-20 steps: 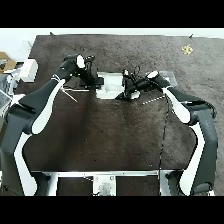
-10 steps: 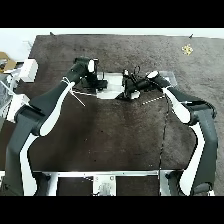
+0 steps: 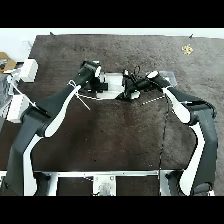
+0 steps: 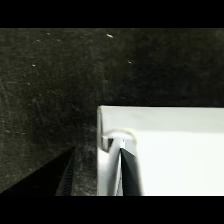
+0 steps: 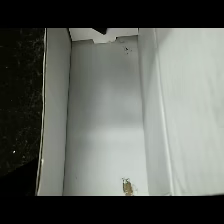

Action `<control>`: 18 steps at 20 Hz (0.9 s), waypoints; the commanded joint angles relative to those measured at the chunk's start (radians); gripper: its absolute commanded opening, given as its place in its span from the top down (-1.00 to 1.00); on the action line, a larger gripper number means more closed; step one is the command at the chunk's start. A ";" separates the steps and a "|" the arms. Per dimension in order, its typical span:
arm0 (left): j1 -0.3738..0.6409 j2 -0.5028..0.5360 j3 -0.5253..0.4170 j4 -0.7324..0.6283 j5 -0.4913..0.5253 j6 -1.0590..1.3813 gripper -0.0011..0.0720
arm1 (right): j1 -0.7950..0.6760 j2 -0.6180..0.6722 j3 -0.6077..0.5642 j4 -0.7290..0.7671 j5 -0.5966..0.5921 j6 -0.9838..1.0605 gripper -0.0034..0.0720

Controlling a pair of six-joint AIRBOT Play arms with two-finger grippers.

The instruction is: Fold the box and place the chain.

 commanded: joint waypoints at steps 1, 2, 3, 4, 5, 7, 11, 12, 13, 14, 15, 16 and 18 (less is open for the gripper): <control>-0.008 -0.013 0.001 0.033 -0.002 -0.018 0.15 | 0.001 0.000 0.000 0.000 0.000 0.000 -0.27; -0.009 -0.014 0.001 0.034 0.000 -0.018 0.20 | 0.001 0.000 0.000 0.000 0.000 0.000 -0.27; -0.009 -0.013 0.001 0.034 0.005 -0.018 0.20 | 0.001 0.000 0.000 0.000 0.000 0.000 -0.27; -0.009 -0.013 0.001 0.034 0.009 -0.018 0.20 | 0.001 0.000 0.000 0.000 0.000 0.000 -0.27; -0.009 -0.013 0.001 0.034 0.006 -0.018 0.29 | 0.001 0.000 0.000 0.000 0.000 0.000 -0.27; -0.009 -0.013 0.001 0.029 0.002 -0.018 0.43 | 0.001 0.000 0.000 0.000 0.000 0.000 -0.27; -0.009 -0.013 0.001 0.018 0.000 -0.016 0.94 | 0.001 0.000 0.000 0.000 0.000 0.000 -0.27; -0.009 -0.013 0.001 0.012 -0.002 -0.016 0.94 | 0.001 0.000 0.000 0.000 0.000 0.000 -0.27; -0.008 -0.013 0.001 0.010 -0.002 -0.015 0.94 | 0.001 0.000 0.000 0.000 0.000 0.000 -0.27; -0.008 -0.013 0.001 0.010 0.002 -0.014 0.93 | 0.001 0.000 0.000 0.000 0.000 0.000 -0.27; -0.008 -0.010 0.001 0.004 0.016 0.002 0.56 | 0.001 0.000 0.000 0.000 0.000 0.000 -0.27; -0.008 -0.006 0.001 -0.021 0.034 0.034 -0.15 | 0.001 0.000 0.000 0.000 0.000 0.000 -0.27; -0.008 0.010 0.001 -0.029 0.056 0.047 -0.16 | 0.001 0.000 0.000 0.000 0.000 0.000 -0.27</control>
